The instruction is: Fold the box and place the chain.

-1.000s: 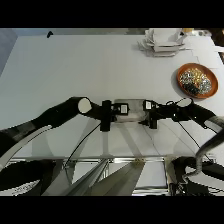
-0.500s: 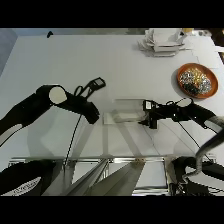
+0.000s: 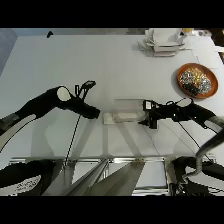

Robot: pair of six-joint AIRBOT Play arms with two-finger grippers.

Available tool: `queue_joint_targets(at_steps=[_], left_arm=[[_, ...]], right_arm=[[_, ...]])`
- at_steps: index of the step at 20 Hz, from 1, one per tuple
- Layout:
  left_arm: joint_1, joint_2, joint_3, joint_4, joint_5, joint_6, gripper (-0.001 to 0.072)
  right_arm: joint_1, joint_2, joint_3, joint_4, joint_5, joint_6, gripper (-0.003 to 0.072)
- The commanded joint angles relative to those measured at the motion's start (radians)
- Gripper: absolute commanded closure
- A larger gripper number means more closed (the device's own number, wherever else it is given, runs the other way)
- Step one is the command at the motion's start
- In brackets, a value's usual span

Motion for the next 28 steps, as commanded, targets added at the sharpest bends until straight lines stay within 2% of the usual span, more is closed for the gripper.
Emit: queue_joint_targets(at_steps=[1, 8, 14, 15, 18, 28], left_arm=[[-0.018, -0.042, -0.002, -0.103, 0.031, -0.021, 0.0698], [-0.042, -0.037, -0.002, -0.172, 0.040, -0.048, 0.0701], [-0.087, 0.025, 0.002, -0.219, 0.088, -0.037, 0.0695], [-0.088, 0.036, 0.002, -0.219, 0.090, -0.037, 0.0683], [-0.091, 0.058, 0.002, -0.219, 0.090, -0.037, 0.0554], [-0.151, 0.059, 0.002, -0.226, 0.136, -0.038, 0.0553]], right_arm=[[0.001, 0.000, 0.000, 0.000, 0.000, 0.000, 0.0138], [0.001, 0.000, 0.000, 0.000, 0.000, 0.000, 0.0138], [0.001, 0.000, 0.000, 0.000, 0.001, 0.000, 0.0138], [0.001, 0.000, 0.000, 0.000, 0.000, 0.000, 0.0138], [0.001, 0.000, 0.000, 0.000, 0.000, 0.000, 0.0138], [0.001, 0.000, 0.000, 0.000, 0.000, 0.000, 0.0138]])
